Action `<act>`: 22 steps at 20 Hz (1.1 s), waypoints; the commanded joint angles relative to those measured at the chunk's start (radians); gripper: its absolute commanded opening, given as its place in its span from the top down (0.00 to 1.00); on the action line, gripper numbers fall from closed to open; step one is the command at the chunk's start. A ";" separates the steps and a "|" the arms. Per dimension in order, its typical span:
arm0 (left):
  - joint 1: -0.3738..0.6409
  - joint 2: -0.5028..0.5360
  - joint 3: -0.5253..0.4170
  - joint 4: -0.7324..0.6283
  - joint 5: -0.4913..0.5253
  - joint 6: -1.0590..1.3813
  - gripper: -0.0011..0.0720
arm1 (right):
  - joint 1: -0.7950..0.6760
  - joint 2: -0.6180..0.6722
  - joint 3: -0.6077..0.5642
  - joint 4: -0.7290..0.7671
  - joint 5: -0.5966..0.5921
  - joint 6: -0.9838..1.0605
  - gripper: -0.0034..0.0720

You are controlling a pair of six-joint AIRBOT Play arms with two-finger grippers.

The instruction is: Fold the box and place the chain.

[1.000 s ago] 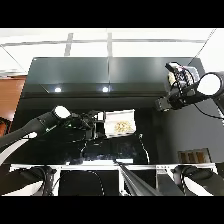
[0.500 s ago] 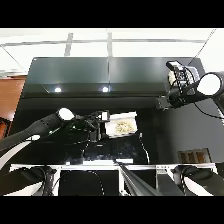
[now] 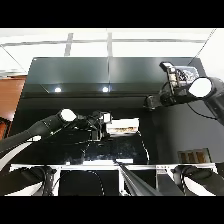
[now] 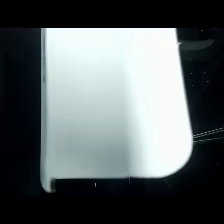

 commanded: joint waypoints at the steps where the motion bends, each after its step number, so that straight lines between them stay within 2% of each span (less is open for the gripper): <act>1: 0.000 -0.001 0.002 0.018 0.019 0.004 0.35 | 0.000 -0.060 -0.024 0.261 -0.055 -0.395 0.00; 4: 0.000 -0.001 0.002 0.018 0.018 0.004 0.35 | -0.001 -0.071 -0.025 0.283 0.027 -0.782 0.00; 7: 0.000 -0.001 0.002 0.018 0.018 0.004 0.35 | 0.016 -0.081 -0.058 0.300 0.075 -0.993 0.00; 11: 0.000 -0.001 0.002 0.018 0.017 0.004 0.35 | 0.085 -0.086 -0.140 0.362 0.078 -1.092 0.00; 21: 0.000 -0.001 0.002 0.018 0.017 0.004 0.35 | 0.111 -0.087 -0.146 0.369 0.024 -1.146 0.00; 22: 0.000 -0.001 0.002 0.018 0.017 0.004 0.35 | 0.111 -0.088 -0.146 0.369 0.032 -1.146 0.14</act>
